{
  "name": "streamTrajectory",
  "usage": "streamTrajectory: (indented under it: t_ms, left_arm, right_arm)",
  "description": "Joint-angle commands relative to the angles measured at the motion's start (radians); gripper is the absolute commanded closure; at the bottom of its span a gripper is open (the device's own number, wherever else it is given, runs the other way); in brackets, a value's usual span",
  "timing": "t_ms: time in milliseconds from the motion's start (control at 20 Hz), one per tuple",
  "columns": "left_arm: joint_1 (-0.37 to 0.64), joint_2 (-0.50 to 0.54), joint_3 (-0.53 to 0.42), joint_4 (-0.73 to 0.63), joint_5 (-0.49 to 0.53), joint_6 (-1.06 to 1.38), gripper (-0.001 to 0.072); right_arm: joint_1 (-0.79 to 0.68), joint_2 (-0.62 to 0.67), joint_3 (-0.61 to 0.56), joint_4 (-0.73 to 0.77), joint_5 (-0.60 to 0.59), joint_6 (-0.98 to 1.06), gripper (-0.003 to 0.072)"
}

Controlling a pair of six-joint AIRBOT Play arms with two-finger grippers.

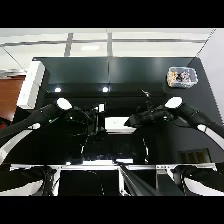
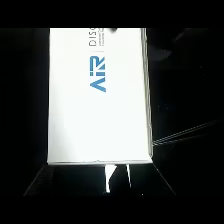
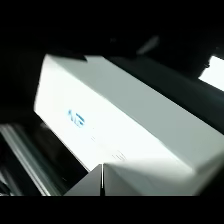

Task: Fold the box and place the chain.

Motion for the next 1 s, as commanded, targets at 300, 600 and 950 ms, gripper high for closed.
streamTrajectory:
  t_ms: [300,600,950]
  left_arm:
    - [0.002,0.082,0.055,0.028,-0.075,0.002,-0.0011]
    - [-0.041,0.126,0.076,-0.183,-0.077,-0.133,-0.0004]
    - [-0.151,-0.046,0.154,-0.182,0.117,-0.130,-0.0003]
  right_arm:
    - [-0.370,0.282,0.107,-0.569,0.175,0.125,0.0671]
    - [-0.399,0.280,0.057,-0.483,0.057,0.125,0.0671]
    - [-0.399,0.280,0.047,-0.447,0.035,0.125,0.0671]
